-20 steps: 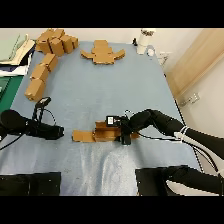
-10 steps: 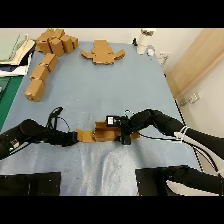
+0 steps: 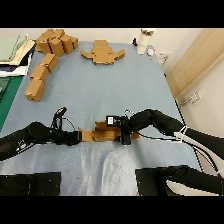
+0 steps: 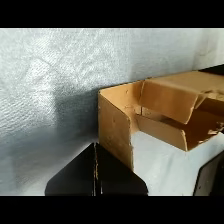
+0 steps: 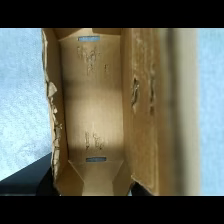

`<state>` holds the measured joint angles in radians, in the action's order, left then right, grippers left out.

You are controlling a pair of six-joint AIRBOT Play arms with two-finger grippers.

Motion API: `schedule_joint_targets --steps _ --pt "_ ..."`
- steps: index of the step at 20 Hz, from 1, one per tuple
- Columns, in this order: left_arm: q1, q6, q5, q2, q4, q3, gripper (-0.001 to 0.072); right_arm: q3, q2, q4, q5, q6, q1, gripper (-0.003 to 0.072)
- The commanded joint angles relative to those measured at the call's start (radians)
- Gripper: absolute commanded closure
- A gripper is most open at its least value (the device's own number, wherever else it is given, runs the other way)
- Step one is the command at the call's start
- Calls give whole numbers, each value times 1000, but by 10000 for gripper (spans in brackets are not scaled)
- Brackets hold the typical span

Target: Fold the box.

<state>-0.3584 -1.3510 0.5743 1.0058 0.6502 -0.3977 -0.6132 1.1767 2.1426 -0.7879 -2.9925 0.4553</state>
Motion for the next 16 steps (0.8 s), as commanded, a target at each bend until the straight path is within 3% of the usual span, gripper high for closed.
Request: schedule_joint_targets --steps 1,4,9,16 --pt "-3 16 47 -38 -5 -5 697 0 0 0 1 0 0 167" --pt "-3 18 46 -90 -13 -5 697 0 0 0 0 0 0 167" --pt "-3 151 46 -90 -184 -4 697 0 0 0 0 0 0 167" --pt "-4 158 50 -89 -210 -5 695 0 0 0 0 0 0 167"
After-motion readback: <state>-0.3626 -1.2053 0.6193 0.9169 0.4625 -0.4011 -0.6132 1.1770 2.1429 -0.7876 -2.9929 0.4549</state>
